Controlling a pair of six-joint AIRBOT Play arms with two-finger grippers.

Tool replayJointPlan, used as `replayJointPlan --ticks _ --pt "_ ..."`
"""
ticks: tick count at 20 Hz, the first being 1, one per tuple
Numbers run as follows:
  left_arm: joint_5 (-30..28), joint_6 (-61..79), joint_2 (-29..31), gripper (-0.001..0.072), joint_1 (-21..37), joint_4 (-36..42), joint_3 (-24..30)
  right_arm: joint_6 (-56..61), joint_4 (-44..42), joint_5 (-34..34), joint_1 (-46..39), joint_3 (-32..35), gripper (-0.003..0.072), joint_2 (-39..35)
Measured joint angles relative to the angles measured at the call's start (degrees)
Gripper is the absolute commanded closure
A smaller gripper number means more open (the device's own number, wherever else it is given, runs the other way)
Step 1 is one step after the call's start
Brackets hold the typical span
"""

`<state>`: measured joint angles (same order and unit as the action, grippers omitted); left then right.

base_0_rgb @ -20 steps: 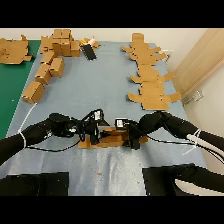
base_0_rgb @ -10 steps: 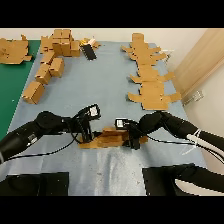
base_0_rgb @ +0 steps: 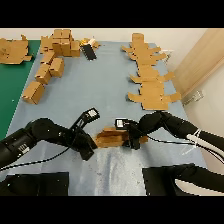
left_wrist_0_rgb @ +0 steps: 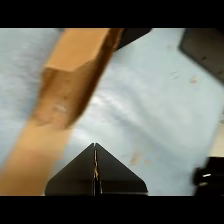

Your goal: Fold the box.

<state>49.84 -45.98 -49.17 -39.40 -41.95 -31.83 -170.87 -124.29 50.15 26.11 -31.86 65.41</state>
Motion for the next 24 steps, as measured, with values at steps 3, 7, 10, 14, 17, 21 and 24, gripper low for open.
replayJointPlan --ticks 3,7,10,14,17,21,24 --pt "-6.03 -5.16 -2.80 0.0699 -3.98 8.52 0.00 0.00 0.00 0.07 0.00 0.00 0.0182 -0.02" --pt "-18.12 -8.55 -6.88 0.0699 -6.16 17.46 0.00 0.00 0.00 0.07 0.00 0.00 0.0182 -0.02" --pt "-27.06 -9.60 -9.31 0.0700 -6.73 20.68 0.00 0.00 0.00 0.09 0.00 0.00 0.0182 0.00" --pt "-34.25 -10.23 -11.56 0.0699 -6.99 22.47 0.00 0.04 -0.02 0.11 0.00 0.00 0.0182 0.00" --pt "-37.81 -10.40 -13.11 0.0699 -7.10 22.82 -0.17 0.24 -0.04 0.15 0.00 0.00 0.0182 0.00" --pt "-39.85 -10.40 -16.68 0.0699 -7.04 22.77 -1.51 0.17 -0.04 0.15 0.00 0.02 0.0182 -0.02" --pt "-40.00 -9.97 -19.61 0.0699 -6.71 22.51 -2.86 0.04 -0.04 0.15 0.00 0.02 0.0182 0.00"
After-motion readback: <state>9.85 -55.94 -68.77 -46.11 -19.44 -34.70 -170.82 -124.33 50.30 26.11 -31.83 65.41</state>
